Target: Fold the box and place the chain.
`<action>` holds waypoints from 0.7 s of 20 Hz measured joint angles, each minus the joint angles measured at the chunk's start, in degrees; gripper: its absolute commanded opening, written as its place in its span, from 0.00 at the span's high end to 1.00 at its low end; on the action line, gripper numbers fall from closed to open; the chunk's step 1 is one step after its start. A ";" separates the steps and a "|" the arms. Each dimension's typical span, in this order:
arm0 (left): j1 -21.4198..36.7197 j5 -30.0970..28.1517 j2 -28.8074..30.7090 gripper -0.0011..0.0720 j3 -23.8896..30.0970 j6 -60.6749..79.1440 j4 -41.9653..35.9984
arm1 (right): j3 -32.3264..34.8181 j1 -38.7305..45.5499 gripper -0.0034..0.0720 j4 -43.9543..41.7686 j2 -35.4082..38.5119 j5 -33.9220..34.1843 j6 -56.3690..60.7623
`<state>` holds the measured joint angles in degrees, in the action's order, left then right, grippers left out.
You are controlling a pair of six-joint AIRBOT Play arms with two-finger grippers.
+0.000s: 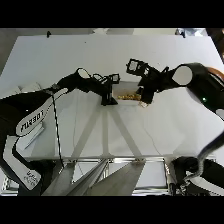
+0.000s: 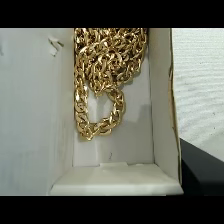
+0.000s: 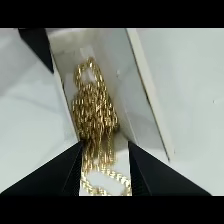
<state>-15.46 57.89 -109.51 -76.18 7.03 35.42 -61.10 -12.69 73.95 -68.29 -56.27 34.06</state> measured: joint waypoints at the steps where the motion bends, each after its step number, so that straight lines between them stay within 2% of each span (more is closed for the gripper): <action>1: 0.00 -0.02 0.00 0.41 0.00 0.00 0.02 | 0.04 0.26 0.45 1.84 0.55 -1.88 0.02; 2: 0.00 0.00 0.00 0.41 0.00 0.00 0.02 | 0.20 0.83 0.30 2.95 0.94 -3.13 0.07; 4: 0.00 0.00 0.00 0.41 0.00 0.00 0.02 | 1.22 2.40 0.22 4.74 1.40 -4.87 -0.76; 6: 0.00 0.00 0.00 0.41 0.00 0.00 0.02 | 3.43 4.26 0.20 5.68 1.62 -5.01 -4.11; 7: 0.00 -0.02 0.00 0.41 0.00 0.00 0.00 | 4.92 5.16 0.15 5.95 1.64 -4.55 -6.43; 14: 0.00 0.00 0.00 0.41 0.00 0.00 0.00 | 11.02 8.37 0.15 1.33 -3.85 0.20 -22.73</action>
<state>-15.46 57.89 -109.51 -76.18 7.03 35.42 -50.09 -4.32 75.29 -72.14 -56.07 11.33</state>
